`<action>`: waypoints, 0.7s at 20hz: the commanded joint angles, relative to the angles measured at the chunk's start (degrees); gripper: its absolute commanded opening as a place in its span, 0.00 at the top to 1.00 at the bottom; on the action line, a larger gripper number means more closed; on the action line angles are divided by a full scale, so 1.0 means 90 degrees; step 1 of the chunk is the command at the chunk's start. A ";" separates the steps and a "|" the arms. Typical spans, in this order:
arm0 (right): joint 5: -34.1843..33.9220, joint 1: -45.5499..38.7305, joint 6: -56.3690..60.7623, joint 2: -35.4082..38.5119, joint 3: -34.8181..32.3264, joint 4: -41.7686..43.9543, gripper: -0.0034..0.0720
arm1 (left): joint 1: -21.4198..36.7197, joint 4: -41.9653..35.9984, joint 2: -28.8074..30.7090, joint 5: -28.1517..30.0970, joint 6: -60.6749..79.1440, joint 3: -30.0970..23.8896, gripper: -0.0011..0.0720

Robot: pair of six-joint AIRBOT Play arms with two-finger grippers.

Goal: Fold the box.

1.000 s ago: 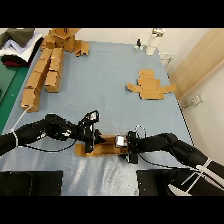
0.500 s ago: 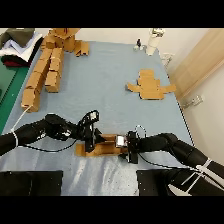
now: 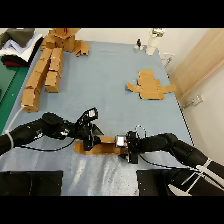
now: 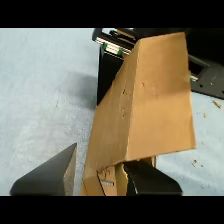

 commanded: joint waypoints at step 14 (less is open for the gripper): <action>-0.0080 0.0058 -0.0002 0.0000 0.0002 0.0012 0.24 | 0.0563 0.4197 0.2050 -0.1977 -0.6666 0.0000 0.17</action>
